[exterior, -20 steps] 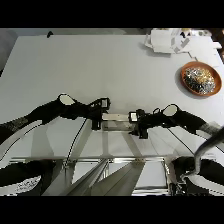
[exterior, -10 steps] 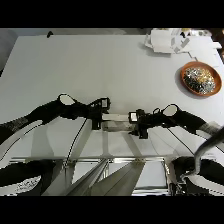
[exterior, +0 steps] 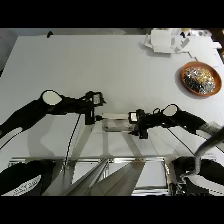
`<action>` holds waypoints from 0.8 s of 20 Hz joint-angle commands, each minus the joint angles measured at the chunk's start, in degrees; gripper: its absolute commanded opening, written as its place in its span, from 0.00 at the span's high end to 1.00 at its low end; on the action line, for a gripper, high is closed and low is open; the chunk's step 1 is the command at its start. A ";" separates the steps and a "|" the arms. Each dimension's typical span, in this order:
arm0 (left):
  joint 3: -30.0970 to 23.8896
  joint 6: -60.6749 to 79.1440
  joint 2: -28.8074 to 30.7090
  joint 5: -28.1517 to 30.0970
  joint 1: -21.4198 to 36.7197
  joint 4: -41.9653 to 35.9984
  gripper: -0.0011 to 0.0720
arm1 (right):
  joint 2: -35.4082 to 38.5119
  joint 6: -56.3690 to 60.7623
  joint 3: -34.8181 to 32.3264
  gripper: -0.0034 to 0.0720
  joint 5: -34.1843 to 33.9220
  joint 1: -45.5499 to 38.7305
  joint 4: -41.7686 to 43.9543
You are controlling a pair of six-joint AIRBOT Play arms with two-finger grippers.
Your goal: Fold the box and place the chain.
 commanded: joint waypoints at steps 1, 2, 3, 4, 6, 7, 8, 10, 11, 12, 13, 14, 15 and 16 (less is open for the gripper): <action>0.04 -12.46 9.90 -3.21 0.52 9.05 0.38 | 0.04 0.11 -0.04 0.42 0.00 0.04 0.07; 0.04 -14.99 12.74 -4.96 0.50 9.79 0.61 | 0.04 0.11 -0.04 0.42 0.00 0.04 0.07; 0.04 -17.09 15.43 -7.34 0.48 10.12 0.89 | 0.04 0.11 -0.04 0.42 0.00 0.04 0.07; 0.04 -17.44 17.49 -9.99 0.48 10.54 0.98 | 0.04 0.11 -0.04 0.42 0.00 0.04 0.07; 0.02 -19.06 19.82 -14.47 0.48 10.64 0.98 | 0.04 0.11 -0.04 0.42 0.00 0.04 0.07; 0.02 -22.01 20.11 -15.85 0.46 10.62 0.98 | 0.04 0.11 -0.04 0.42 0.00 0.04 0.07; 0.02 -25.00 20.00 -16.96 0.15 10.69 0.98 | 0.04 0.11 -0.04 0.42 0.00 0.04 0.07; 0.02 -28.81 19.56 -17.99 -2.12 10.88 0.98 | 0.04 0.11 -0.04 0.42 0.00 0.04 0.07; 0.00 -28.72 19.15 -18.05 -4.28 10.93 0.98 | 0.04 0.11 -0.04 0.42 0.00 0.04 0.07; -0.04 -28.55 18.43 -17.55 -6.91 11.04 0.98 | 0.04 0.11 -0.04 0.42 0.00 0.04 0.07; -0.09 -28.59 17.40 -16.48 -9.55 11.78 0.98 | 0.04 0.11 -0.04 0.42 0.02 0.04 0.07; -0.09 -28.83 15.91 -15.08 -12.13 13.42 0.98 | 0.04 0.11 -0.04 0.42 0.00 0.04 0.07; -0.09 -29.51 13.88 -13.20 -14.58 15.02 0.98 | 0.04 0.11 -0.04 0.42 0.00 0.04 0.07; -0.09 -31.12 11.43 -10.51 -16.50 15.67 0.98 | 0.04 0.11 -0.04 0.42 0.00 0.04 0.07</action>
